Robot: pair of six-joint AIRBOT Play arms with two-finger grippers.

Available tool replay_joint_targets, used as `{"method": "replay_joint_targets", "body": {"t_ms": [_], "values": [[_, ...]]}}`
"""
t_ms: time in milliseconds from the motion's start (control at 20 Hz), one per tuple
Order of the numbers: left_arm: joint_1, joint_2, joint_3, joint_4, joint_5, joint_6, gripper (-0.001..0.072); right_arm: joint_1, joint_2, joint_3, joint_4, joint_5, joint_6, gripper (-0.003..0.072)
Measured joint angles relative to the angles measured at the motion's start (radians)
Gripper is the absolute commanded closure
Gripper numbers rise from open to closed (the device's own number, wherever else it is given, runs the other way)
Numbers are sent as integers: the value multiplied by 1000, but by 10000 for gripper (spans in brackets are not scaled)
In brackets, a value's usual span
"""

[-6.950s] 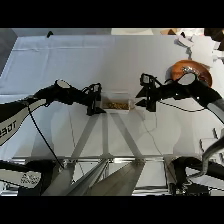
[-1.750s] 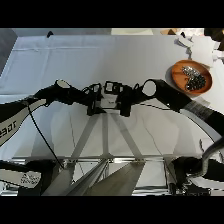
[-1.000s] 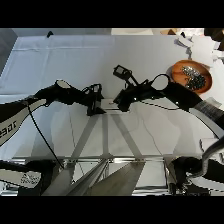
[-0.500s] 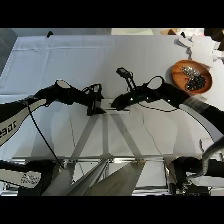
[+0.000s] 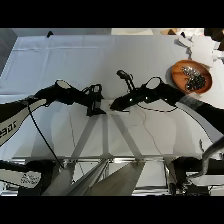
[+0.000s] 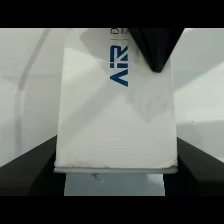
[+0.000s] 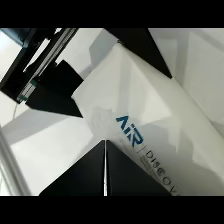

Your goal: Fold the box and place the chain.

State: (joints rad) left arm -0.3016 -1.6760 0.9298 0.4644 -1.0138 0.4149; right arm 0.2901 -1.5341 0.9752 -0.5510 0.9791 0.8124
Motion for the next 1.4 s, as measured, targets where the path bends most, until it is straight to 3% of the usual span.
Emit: {"method": "replay_joint_targets", "body": {"t_ms": [300, 500, 800, 1050, 1400], "values": [[1, 0, 0, -4, 9, 1, 384, -82, 102, -10, 29, 46, -2, 680], [1, 0, 0, -1, 7, 3, 384, -152, 124, -110, 129, 68, -29, 680], [1, 0, 0, 0, 5, 4, 384, -183, 132, -262, 220, -57, -50, 679], [1, 0, 0, 0, 4, 4, 384, -187, 127, -288, 233, -108, -50, 679], [0, 0, 0, 0, 4, 6, 384, -189, 128, -285, 197, -90, -51, 678]]}}
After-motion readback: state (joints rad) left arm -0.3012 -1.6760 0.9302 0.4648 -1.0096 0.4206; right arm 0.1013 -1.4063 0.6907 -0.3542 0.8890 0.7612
